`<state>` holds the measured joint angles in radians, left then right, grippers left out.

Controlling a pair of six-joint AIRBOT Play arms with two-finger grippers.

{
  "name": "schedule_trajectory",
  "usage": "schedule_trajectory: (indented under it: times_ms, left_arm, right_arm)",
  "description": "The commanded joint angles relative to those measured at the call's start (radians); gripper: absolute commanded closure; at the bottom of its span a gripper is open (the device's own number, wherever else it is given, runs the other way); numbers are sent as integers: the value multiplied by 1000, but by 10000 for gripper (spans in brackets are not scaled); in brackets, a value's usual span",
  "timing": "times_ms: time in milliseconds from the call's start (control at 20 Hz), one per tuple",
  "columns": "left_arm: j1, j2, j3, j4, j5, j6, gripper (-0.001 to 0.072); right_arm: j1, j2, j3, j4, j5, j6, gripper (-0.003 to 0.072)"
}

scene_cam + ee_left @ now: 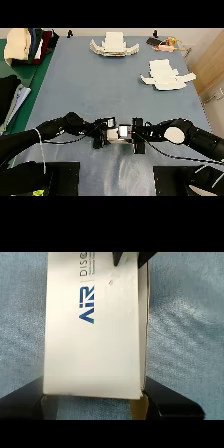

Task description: Fold the box.

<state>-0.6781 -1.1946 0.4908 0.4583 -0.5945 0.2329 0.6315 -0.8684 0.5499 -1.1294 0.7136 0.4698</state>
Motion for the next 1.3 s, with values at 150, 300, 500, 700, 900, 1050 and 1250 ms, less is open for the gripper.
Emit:
schedule_trajectory:
  times_ms: [150, 300, 500, 700, 900, 1050, 1250]
  left_arm:
    - [0, 0, 0, -2, 1, -3, 298]
    - [0, 0, 0, -2, 1, -3, 298]
    - [0, 0, 0, -2, 1, -3, 298]
    - [0, 0, 0, -2, 1, -3, 298]
    - [0, 0, 0, -2, 1, -3, 298]
    - [0, 0, 0, -2, 1, -3, 298]
    - [0, 0, 0, -2, 1, -3, 298]
  right_arm:
    - [0, 3, 0, 13, 15, 0, 381]
    - [0, 37, 0, 43, -9, 0, 381]
    - [-1, 63, -1, 143, -45, 48, 462]
    - [-1, 12, -16, 378, -108, 167, 682]
    - [-1, 10, -89, 538, -207, 48, 682]
    - [-1, 10, -130, 535, -226, 34, 682]
    - [-1, 7, -172, 535, -283, 34, 682]
